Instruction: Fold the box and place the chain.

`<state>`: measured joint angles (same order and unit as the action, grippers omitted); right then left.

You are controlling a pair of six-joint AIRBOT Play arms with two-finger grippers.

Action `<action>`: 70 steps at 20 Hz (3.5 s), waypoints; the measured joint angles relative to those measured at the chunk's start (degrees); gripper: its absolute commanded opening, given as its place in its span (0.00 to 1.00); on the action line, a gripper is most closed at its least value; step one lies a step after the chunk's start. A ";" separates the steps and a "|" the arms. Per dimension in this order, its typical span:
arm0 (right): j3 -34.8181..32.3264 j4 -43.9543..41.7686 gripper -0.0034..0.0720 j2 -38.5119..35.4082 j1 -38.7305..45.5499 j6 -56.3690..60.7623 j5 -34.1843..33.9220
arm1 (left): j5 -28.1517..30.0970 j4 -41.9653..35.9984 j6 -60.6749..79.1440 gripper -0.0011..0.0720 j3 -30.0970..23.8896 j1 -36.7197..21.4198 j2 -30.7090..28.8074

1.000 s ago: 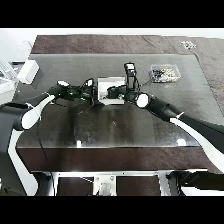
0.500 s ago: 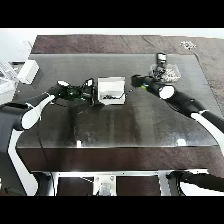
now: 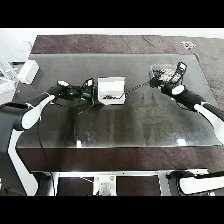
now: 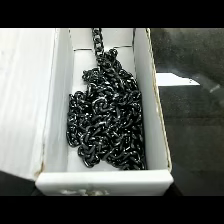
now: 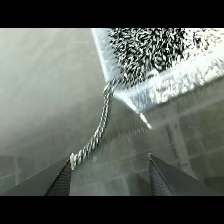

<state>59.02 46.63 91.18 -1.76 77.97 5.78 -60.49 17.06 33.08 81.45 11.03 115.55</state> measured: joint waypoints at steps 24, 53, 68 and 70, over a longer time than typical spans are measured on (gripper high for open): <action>16.68 -1.99 0.05 6.60 -0.76 -0.92 7.48 | 0.00 0.02 -0.02 0.73 0.00 0.02 0.00; 2.82 -4.98 0.05 -11.76 -25.51 -14.23 10.12 | 0.00 0.02 -0.02 0.73 0.00 0.02 0.00; 5.99 -4.44 0.42 -14.25 -19.28 -28.63 18.99 | -0.02 0.02 -0.02 0.73 0.00 0.02 0.00; 7.37 -4.20 0.41 -15.56 -15.72 -33.27 20.68 | -0.02 0.02 -0.02 0.73 0.00 0.02 0.00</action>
<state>66.39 42.44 75.61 -17.47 44.71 26.46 -60.51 17.08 33.06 81.45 11.05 115.55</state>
